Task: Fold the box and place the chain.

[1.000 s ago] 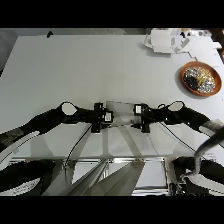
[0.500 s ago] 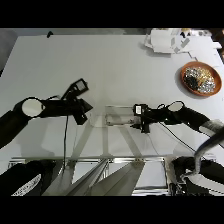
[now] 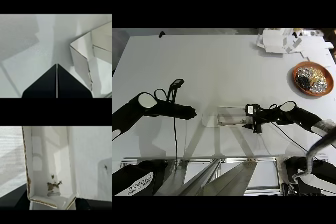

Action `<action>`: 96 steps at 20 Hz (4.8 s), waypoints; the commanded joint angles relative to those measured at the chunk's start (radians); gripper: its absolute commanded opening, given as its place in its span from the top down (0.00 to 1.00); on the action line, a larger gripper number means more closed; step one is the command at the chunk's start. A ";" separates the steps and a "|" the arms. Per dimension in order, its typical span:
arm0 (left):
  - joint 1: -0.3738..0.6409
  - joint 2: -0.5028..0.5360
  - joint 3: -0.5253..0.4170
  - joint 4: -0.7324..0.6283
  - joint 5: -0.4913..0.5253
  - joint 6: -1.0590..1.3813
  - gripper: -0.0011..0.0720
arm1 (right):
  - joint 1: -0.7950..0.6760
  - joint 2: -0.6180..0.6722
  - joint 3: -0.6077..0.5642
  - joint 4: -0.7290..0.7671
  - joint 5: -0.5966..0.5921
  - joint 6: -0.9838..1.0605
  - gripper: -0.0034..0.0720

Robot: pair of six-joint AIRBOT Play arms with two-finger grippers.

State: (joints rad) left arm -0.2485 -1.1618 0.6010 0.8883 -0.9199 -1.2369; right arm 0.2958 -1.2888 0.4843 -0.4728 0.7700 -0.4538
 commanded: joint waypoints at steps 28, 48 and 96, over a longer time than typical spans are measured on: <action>-0.240 -0.014 0.003 -0.268 0.117 0.058 0.73 | 0.000 0.001 0.000 0.000 0.000 0.000 0.43; -0.435 -0.151 0.211 0.121 0.125 -0.555 0.41 | 0.000 0.001 0.000 0.000 0.000 0.000 0.43; -0.586 -0.423 0.548 0.470 -0.214 -1.041 0.70 | 0.000 0.001 0.000 0.000 0.000 0.000 0.43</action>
State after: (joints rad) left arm -0.8413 -1.5925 1.1484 1.3544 -1.1206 -2.2772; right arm 0.2947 -1.2884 0.4843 -0.4721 0.7685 -0.4526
